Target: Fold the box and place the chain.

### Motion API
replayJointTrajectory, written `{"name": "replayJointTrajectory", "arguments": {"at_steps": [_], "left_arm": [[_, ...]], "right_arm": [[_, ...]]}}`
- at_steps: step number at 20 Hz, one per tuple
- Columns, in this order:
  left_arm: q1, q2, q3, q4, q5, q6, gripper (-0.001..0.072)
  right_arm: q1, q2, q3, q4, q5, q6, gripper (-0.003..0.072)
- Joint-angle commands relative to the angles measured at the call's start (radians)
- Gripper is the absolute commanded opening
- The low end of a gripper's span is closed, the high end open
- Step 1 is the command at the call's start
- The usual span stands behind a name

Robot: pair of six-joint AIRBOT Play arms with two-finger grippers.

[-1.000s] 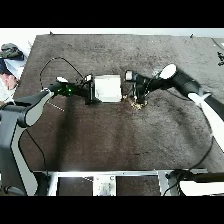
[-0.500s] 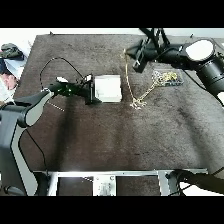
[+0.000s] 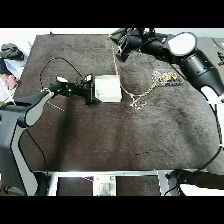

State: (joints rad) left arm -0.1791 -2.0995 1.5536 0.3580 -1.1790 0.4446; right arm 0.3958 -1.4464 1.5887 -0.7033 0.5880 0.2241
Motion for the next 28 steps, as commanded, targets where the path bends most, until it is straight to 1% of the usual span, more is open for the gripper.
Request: {"name": "replayJointTrajectory", "arguments": {"at_steps": [1, 4, 5, 6, 7, 8, 10, 11, 13, 14, 15, 17, 20, 21, 22, 25, 28], "left_arm": [[0.000, 0.000, 0.001, 0.000, 0.000, 0.000, 0.0478], [0.000, 0.000, 0.000, 0.000, 0.000, 0.000, 0.0478], [0.000, 0.000, 0.000, 0.000, 0.000, 0.000, 0.0477], [0.000, 0.000, 0.001, 0.000, 0.000, 0.000, 0.0478], [0.000, 0.000, 0.000, 0.000, 0.000, 0.000, 0.0477], [0.000, 0.000, 0.000, 0.000, 0.000, 0.000, 0.0478], [0.000, 0.000, 0.001, 0.000, 0.000, 0.000, 0.0478], [0.000, 0.000, 0.001, 0.000, 0.000, 0.000, 0.0477], [0.000, 0.000, 0.000, 0.000, 0.000, 0.000, 0.0478], [0.000, 0.000, 0.001, 0.000, 0.000, 0.000, 0.0477], [0.000, 0.000, 0.001, 0.000, 0.000, 0.000, 0.0477], [0.000, 0.000, 0.000, 0.000, 0.000, 0.000, 0.0478], [0.000, 0.000, 0.000, 0.000, 0.000, 0.000, 0.0478], [0.000, 0.000, 0.000, 0.000, 0.000, 0.000, 0.0478], [0.000, 0.000, 0.000, 0.000, 0.000, 0.000, 0.0478], [0.000, 0.000, 0.000, 0.000, 0.000, 0.000, 0.0478], [0.000, 0.000, 0.001, 0.000, 0.000, 0.000, 0.0477]], "right_arm": [[0.010, -0.054, 0.013, -0.024, 0.163, 0.127, 0.0011], [0.010, -0.120, 0.011, -0.071, 0.306, 0.262, 0.0012], [0.010, -0.146, 0.011, -0.111, 0.343, 0.316, 0.0013], [0.010, -0.169, 0.011, -0.164, 0.360, 0.359, 0.0208], [0.009, -0.188, 0.011, -0.234, 0.366, 0.399, 0.0388], [0.006, -0.199, 0.011, -0.297, 0.370, 0.422, 0.0351], [-0.016, -0.203, 0.009, -0.407, 0.378, 0.487, 0.0351], [-0.039, -0.203, 0.009, -0.454, 0.379, 0.537, 0.0380], [-0.101, -0.204, 0.008, -0.512, 0.393, 0.586, 0.0378], [-0.134, -0.204, 0.001, -0.517, 0.393, 0.585, 0.0377], [-0.167, -0.208, -0.005, -0.517, 0.393, 0.581, 0.0346], [-0.215, -0.241, -0.008, -0.516, 0.405, 0.562, 0.0346], [-0.230, -0.319, -0.007, -0.506, 0.448, 0.449, 0.0345], [-0.229, -0.344, -0.007, -0.491, 0.455, 0.421, 0.0265], [-0.229, -0.366, -0.007, -0.476, 0.454, 0.403, 0.0229], [-0.229, -0.409, -0.005, -0.436, 0.453, 0.341, 0.0231], [-0.223, -0.422, -0.004, -0.403, 0.452, 0.290, 0.0230]]}}
